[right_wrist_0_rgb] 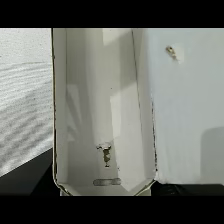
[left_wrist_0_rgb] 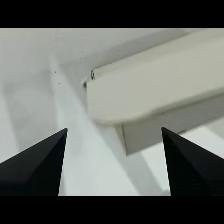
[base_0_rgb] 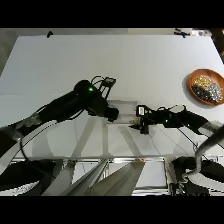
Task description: Fold the box and place the chain.
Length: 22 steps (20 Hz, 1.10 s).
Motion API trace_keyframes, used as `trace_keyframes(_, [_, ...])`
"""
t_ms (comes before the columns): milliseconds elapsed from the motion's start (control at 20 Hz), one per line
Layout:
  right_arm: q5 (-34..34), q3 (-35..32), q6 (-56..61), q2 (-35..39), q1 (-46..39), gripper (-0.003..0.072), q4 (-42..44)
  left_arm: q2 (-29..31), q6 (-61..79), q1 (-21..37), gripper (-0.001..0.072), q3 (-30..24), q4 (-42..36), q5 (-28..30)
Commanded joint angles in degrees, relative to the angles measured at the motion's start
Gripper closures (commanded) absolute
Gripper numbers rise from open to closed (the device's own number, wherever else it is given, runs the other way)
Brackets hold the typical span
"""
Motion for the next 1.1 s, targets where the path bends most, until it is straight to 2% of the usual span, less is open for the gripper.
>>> trace_keyframes(0, [0.02,0.0,0.0,0.04,-0.02,0.0344,0.0,9.88,18.78,2.16,0.006,-3.28,0.0,0.02])
trace_keyframes(100, [0.0,0.0,0.0,0.04,-0.02,0.0344,0.0,18.43,32.22,4.87,0.006,-8.15,-0.07,-2.4])
trace_keyframes(200, [0.02,0.0,0.0,0.04,-0.02,0.0344,0.0,27.32,46.77,9.73,0.0055,-15.45,-3.21,-7.19])
trace_keyframes(250, [0.02,0.0,0.0,0.04,0.0,0.0344,0.0,31.08,55.32,13.66,0.0003,-19.91,-7.28,-10.45])
trace_keyframes(350, [0.02,0.0,0.0,0.04,-0.02,0.0344,0.0,35.21,71.76,21.94,0.0004,-28.2,-18.43,-16.22])
trace_keyframes(400, [0.02,0.0,0.0,0.04,-0.02,0.0344,0.0,35.41,82.95,25.38,0.0003,-31.45,-24.33,-16.55])
trace_keyframes(450, [0.02,0.0,0.0,0.04,0.0,0.0344,0.0,34.4,94.62,27.63,0.0004,-33.44,-28.63,-15.43])
trace_keyframes(500, [0.02,0.0,0.0,0.04,-0.02,0.0344,0.0,32.26,99.3,29.11,0.0006,-34.51,-31.06,-14.73])
trace_keyframes(650, [0.0,0.0,0.0,0.04,-0.02,0.0344,0.0,21.57,99.27,28.85,0.0006,-33.66,-32.28,-18.88])
trace_keyframes(850, [0.02,0.0,0.0,0.04,-0.02,0.0344,0.0,7.91,99.27,22.84,0.0008,-28.72,-33.48,-18.75])
trace_keyframes(950, [0.02,0.0,0.0,0.04,0.0,0.0344,0.0,4.46,99.27,17.77,0.0009,-26.03,-32.98,-21.27])
trace_keyframes(1050, [0.02,0.0,0.0,0.04,-0.02,0.0344,-0.02,2.27,99.27,15.15,0.0007,-24.09,-31.54,-24.13])
